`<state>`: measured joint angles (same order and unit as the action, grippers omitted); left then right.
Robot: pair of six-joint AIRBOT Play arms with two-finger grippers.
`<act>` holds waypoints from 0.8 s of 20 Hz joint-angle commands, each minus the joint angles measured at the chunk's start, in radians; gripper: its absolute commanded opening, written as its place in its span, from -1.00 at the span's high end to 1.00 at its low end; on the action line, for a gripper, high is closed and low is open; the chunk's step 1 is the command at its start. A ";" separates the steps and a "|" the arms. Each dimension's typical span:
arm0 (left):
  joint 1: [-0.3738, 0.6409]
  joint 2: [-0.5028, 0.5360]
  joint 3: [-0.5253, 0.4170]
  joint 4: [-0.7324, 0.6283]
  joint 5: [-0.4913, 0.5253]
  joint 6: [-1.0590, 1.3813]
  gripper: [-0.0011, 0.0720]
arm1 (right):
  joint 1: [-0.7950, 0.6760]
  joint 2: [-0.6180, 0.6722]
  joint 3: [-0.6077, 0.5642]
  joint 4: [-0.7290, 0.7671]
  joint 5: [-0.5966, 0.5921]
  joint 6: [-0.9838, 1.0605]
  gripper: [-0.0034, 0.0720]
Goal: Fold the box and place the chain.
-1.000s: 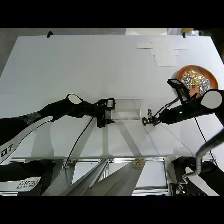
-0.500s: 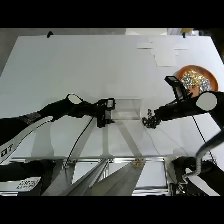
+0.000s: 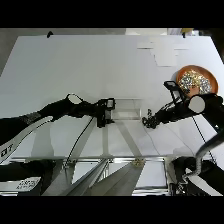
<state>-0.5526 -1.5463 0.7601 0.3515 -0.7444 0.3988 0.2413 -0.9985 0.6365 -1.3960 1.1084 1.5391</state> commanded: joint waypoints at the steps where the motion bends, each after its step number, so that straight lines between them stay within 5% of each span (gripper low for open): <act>1: 0.000 0.000 0.000 0.000 0.000 0.000 0.23 | 0.034 -0.097 -0.008 -0.003 -0.039 -0.059 0.37; 16: 0.000 0.000 0.000 0.000 0.000 0.000 0.23 | 0.082 -0.103 -0.008 -0.044 -0.145 -0.190 0.39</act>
